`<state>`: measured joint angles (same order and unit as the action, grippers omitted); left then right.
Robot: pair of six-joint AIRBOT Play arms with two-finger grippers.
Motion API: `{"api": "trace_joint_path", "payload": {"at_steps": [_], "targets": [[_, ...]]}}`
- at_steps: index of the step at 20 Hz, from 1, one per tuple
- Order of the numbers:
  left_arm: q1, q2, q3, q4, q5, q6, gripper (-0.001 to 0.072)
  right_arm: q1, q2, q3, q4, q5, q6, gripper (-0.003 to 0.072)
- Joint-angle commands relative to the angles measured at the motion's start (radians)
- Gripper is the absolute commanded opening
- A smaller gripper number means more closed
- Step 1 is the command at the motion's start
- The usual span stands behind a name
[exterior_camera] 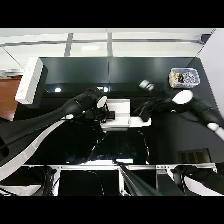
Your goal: Fold the box and place the chain.
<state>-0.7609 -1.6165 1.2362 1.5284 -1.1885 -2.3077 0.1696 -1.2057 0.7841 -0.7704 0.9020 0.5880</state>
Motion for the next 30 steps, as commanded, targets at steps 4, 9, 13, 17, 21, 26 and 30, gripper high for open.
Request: {"api": "trace_joint_path", "payload": {"at_steps": [4,9,13,17,21,26,30], "targets": [[0.001,-0.001,0.000,-0.004,0.002,0.000,0.0026,-0.609,-0.046,-0.069,0.051,0.167,0.588,0.0013],[0.001,-0.001,0.000,-0.004,0.002,0.000,0.0026,-0.541,-0.246,-0.098,0.129,0.425,0.420,0.0013],[0.001,-0.001,0.000,-0.005,0.002,0.000,0.0026,-0.335,-0.302,-0.097,0.173,0.320,0.375,0.0012],[0.001,-0.001,0.000,-0.005,0.002,0.000,0.0026,-0.216,-0.324,-0.080,0.293,0.317,0.222,0.0013],[0.001,-0.001,0.000,-0.005,0.002,0.000,0.0026,-0.198,-0.324,0.004,0.288,0.393,0.204,0.0050],[0.001,-0.001,0.000,-0.005,0.002,0.000,0.0026,-0.173,-0.324,0.053,0.303,0.412,0.216,0.0558],[0.001,-0.001,0.000,-0.005,0.002,0.000,0.0026,-0.113,-0.324,0.053,0.350,0.325,0.219,0.0557]]}}
